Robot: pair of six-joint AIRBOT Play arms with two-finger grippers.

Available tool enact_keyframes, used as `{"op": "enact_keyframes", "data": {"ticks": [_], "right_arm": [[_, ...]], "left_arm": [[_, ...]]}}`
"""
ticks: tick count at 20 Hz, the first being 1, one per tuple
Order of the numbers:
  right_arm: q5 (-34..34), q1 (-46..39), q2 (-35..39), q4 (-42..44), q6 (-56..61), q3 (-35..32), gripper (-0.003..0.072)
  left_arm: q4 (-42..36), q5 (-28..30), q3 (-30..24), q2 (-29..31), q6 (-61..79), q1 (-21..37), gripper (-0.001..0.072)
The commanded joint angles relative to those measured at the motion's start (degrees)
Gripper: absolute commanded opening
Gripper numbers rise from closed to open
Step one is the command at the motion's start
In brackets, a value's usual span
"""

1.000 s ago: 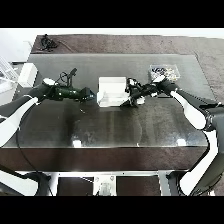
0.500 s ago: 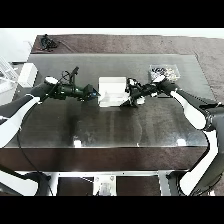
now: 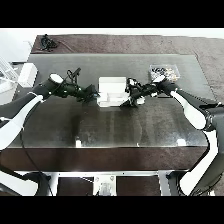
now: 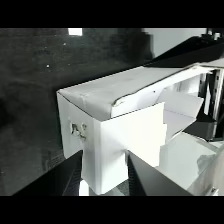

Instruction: Fold the box and place the chain.

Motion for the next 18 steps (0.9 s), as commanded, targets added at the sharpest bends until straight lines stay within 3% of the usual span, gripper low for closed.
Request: {"op": "enact_keyframes", "data": {"ticks": [1, 14, 18], "right_arm": [[0.0, 0.0, 0.0, 0.0, 0.0, 0.0, 0.0586], [0.0, 0.0, 0.0, 0.0, 0.0, 0.0, 0.0586], [0.0, 0.0, 0.0, 0.0, 0.0, 0.0, 0.0586]], "left_arm": [[3.1, 0.7, 1.0, 0.0, -4.2, -1.0, 0.0322], [5.9, -1.2, 3.9, 0.0, -12.2, -3.2, 0.0322], [10.6, -3.0, 5.7, 0.0, -16.9, -3.7, 0.0322]]}}
